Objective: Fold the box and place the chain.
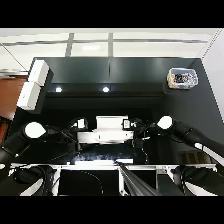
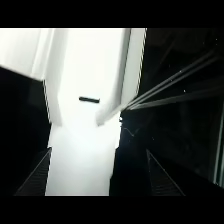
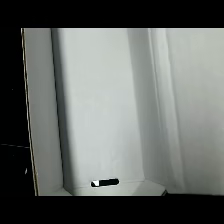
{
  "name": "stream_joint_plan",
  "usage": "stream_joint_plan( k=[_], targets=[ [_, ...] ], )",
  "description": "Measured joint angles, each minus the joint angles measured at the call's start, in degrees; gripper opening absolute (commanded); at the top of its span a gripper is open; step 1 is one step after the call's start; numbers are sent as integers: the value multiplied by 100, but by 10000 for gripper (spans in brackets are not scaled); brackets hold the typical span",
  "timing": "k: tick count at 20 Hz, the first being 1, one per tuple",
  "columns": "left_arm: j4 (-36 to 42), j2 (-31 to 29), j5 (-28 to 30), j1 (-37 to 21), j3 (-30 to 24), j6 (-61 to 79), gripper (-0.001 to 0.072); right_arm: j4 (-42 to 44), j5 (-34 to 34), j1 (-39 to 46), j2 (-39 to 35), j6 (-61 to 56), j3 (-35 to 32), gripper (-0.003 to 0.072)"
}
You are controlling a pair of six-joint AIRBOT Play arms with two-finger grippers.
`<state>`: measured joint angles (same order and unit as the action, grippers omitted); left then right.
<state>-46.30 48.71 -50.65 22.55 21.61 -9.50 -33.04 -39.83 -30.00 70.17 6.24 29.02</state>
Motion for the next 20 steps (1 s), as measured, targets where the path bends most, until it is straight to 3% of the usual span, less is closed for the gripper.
stream_joint_plan(
  k=[5,8,10,12,20],
  targets=[
    [404,518,675,387,-61,391,671,0,0,0,0,2,0,365],
    [680,673,918,455,-70,476,359,0,0,0,0,4,0,366],
    [789,719,1019,476,-74,503,348,0,0,0,0,4,0,365],
    [872,741,1071,490,-74,522,265,0,0,0,0,2,0,365],
    [1473,848,1027,614,-72,640,265,-13,0,0,-2,11,0,365]
  ],
)
